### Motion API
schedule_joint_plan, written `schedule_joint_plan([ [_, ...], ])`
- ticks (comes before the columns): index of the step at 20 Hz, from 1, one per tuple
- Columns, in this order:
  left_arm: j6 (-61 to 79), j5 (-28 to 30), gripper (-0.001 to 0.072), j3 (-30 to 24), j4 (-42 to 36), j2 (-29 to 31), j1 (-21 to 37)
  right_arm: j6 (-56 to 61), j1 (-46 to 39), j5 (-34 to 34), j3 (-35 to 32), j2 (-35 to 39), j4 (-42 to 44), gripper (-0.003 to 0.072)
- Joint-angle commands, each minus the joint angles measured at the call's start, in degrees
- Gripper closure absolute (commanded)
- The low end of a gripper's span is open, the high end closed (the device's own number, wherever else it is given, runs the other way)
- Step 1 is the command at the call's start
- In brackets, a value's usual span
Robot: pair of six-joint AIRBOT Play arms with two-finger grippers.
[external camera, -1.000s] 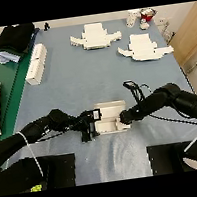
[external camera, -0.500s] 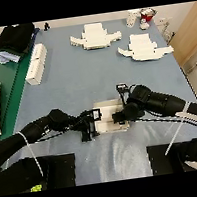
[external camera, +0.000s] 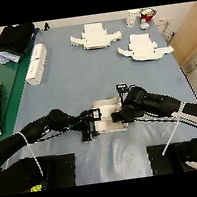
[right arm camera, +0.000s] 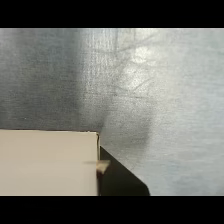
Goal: Fold the box.
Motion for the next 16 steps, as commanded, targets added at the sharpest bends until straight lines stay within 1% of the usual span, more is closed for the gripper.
schedule_joint_plan([
  [1,0.1,-0.1,0.0241,0.0,0.1,0.0,0.0,0.3,0.5,-0.4,0.1,0.0,0.0,0.0682],
  [2,0.1,-0.1,0.0241,0.0,0.1,0.0,0.0,0.3,0.5,-0.4,0.1,0.1,0.0,0.0681],
  [3,0.1,-0.1,0.0241,0.0,0.1,0.0,0.0,0.3,0.5,-0.5,0.1,0.2,0.0,0.053],
  [4,0.1,-0.1,0.0241,0.0,0.1,0.0,0.0,0.3,0.5,-0.8,0.1,0.5,0.0,0.0345],
  [5,0.1,-0.1,0.0241,0.0,0.1,0.0,0.0,0.3,0.5,-1.4,0.1,0.9,0.0,0.0334],
  [8,0.1,-0.1,0.0241,0.0,0.1,0.0,0.0,0.3,0.4,-3.5,0.0,1.3,-0.2,0.0334],
  [16,0.1,-0.1,0.0241,0.0,0.1,0.0,0.0,0.3,1.4,-3.6,0.0,1.3,1.9,0.0349],
])
